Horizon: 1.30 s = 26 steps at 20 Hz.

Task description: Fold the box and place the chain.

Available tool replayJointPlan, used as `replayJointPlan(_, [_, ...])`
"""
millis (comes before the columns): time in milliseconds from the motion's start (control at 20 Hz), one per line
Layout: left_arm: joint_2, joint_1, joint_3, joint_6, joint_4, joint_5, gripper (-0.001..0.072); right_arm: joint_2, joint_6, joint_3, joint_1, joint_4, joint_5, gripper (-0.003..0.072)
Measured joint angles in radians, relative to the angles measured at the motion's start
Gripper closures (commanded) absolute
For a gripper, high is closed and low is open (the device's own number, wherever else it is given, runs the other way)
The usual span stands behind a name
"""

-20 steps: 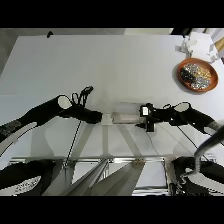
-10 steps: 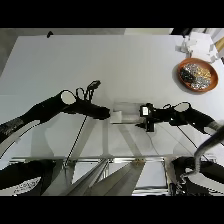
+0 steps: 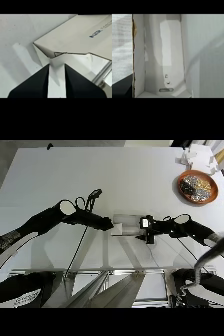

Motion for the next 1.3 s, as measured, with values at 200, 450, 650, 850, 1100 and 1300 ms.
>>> replayJointPlan(200, [0.001, -0.009, 0.001, -0.024, 0.006, -0.013, 0.0398, 0.000, 0.000, 0.000, 0.000, 0.000, 0.000, 0.0284])
replayJointPlan(450, [-0.016, -0.047, 0.025, -0.121, 0.060, -0.003, 0.0366, 0.000, 0.000, 0.000, 0.000, 0.000, 0.000, 0.0284])
replayJointPlan(650, [-0.068, -0.096, 0.109, -0.299, 0.194, -0.018, 0.0366, 0.000, 0.000, 0.000, 0.000, 0.000, 0.000, 0.0284])
replayJointPlan(850, [-0.102, -0.146, 0.177, -0.489, 0.333, -0.044, 0.0367, 0.000, 0.000, 0.000, 0.000, 0.000, 0.000, 0.0284])
replayJointPlan(1100, [-0.127, -0.196, 0.235, -0.718, 0.484, -0.089, 0.0367, 0.000, 0.000, 0.000, 0.000, 0.000, 0.000, 0.0284])
replayJointPlan(1300, [-0.191, -0.237, 0.324, -0.864, 0.565, -0.152, 0.0369, 0.000, 0.000, 0.000, 0.000, 0.000, 0.000, 0.0284])
